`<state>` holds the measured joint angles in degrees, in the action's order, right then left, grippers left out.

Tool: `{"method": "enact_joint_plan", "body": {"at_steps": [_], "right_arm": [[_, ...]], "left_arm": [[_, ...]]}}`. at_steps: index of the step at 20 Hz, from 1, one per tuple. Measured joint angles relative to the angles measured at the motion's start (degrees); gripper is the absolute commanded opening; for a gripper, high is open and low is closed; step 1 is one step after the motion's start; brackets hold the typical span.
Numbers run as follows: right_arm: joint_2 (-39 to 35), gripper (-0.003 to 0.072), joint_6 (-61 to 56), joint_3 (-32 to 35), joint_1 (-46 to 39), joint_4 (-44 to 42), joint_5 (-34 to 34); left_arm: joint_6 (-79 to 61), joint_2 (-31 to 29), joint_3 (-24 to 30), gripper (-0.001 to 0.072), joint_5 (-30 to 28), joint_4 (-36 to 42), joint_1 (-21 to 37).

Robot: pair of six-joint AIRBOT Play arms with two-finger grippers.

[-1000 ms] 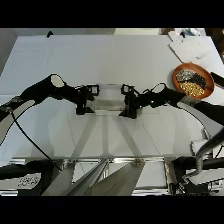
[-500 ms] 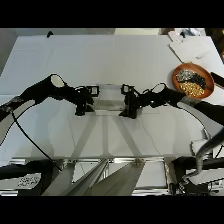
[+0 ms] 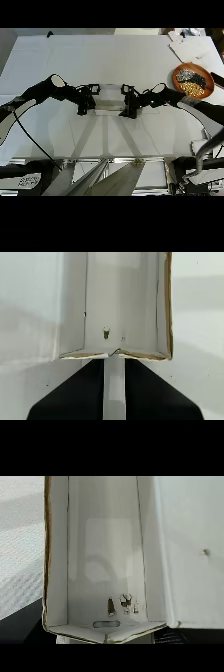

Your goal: Fold the box and place the chain.

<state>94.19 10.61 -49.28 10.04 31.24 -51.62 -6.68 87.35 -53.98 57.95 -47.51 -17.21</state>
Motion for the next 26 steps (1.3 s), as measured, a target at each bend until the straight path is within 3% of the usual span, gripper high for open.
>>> {"method": "enact_joint_plan", "body": {"at_steps": [4,5,7,8,11,12,14,15,25,26], "right_arm": [[0.0,0.0502,0.02,0.0,0.0,0.02,-0.02],[0.0,0.0502,0.0,0.0,0.0,0.0,-0.02],[0.0,0.0502,0.02,0.0,0.0,0.02,-0.02],[0.0,0.0502,0.04,0.0,0.0,0.04,-0.02],[0.0,0.0502,0.13,0.0,0.0,0.07,0.0],[0.0,0.0502,0.13,0.0,0.0,0.07,0.0],[0.0,0.0502,0.11,0.0,0.0,0.07,-0.02],[-0.02,0.0502,0.07,0.0,0.0,0.04,-0.02],[0.0,0.0502,-0.02,0.0,0.0,-0.02,-0.02],[0.0,0.0502,-0.04,0.0,0.0,-0.02,-0.02]], "left_arm": [[0.02,0.04,0.0,0.0141,0.42,2.71,0.0],[0.0,0.13,0.0,0.0196,0.46,3.19,0.0],[0.02,0.5,0.0,0.0555,0.63,4.02,-0.04],[0.04,0.79,0.02,0.0615,0.7,4.22,-0.15],[0.04,1.88,0.04,0.0612,0.72,4.55,-0.92],[0.2,2.19,0.04,0.0561,0.59,4.63,-1.2],[0.17,2.71,0.11,0.0141,0.39,4.68,-1.75],[0.17,2.75,0.11,0.0041,0.57,4.63,-1.9],[0.66,-3.52,0.11,0.003,0.26,3.82,-2.03],[0.66,-4.57,0.11,0.0005,0.63,4.11,-2.01]]}}
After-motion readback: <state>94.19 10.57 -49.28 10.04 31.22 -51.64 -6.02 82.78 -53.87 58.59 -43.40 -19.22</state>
